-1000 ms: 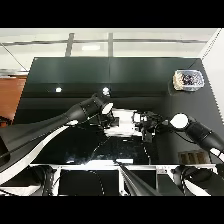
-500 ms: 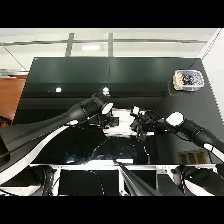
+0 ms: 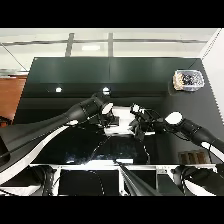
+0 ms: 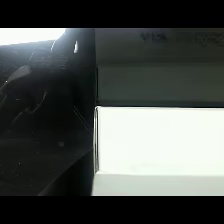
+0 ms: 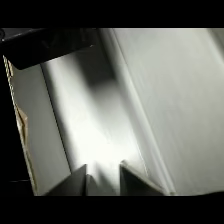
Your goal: Fold the box and place the chain.
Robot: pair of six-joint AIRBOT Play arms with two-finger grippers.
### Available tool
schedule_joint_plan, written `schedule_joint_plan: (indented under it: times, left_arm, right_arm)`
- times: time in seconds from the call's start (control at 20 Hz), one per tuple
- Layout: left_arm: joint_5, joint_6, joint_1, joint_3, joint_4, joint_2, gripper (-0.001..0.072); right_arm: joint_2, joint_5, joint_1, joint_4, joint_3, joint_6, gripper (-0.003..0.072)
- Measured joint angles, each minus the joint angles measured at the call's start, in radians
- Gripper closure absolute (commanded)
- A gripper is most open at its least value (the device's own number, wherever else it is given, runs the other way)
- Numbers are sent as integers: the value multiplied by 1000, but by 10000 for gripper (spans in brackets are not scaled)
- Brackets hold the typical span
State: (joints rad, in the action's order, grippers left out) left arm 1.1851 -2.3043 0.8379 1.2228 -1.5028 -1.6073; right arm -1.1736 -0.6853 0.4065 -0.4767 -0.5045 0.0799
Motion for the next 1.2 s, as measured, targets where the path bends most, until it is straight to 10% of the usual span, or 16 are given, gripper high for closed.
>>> schedule_joint_plan:
  times: [0.55, 0.85, 1.2]
  left_arm:
    - [-5, -2, 0, 0, 1, 0, 682]
    - [-3, 0, 0, 0, 1, 0, 682]
    - [2, 1, 0, 0, 1, 0, 682]
  right_arm:
    - [214, -373, -339, -269, -83, 607, 672]
    - [282, -270, -726, -423, 3, 1121, 673]
    - [120, -305, -634, -269, 100, 1097, 672]
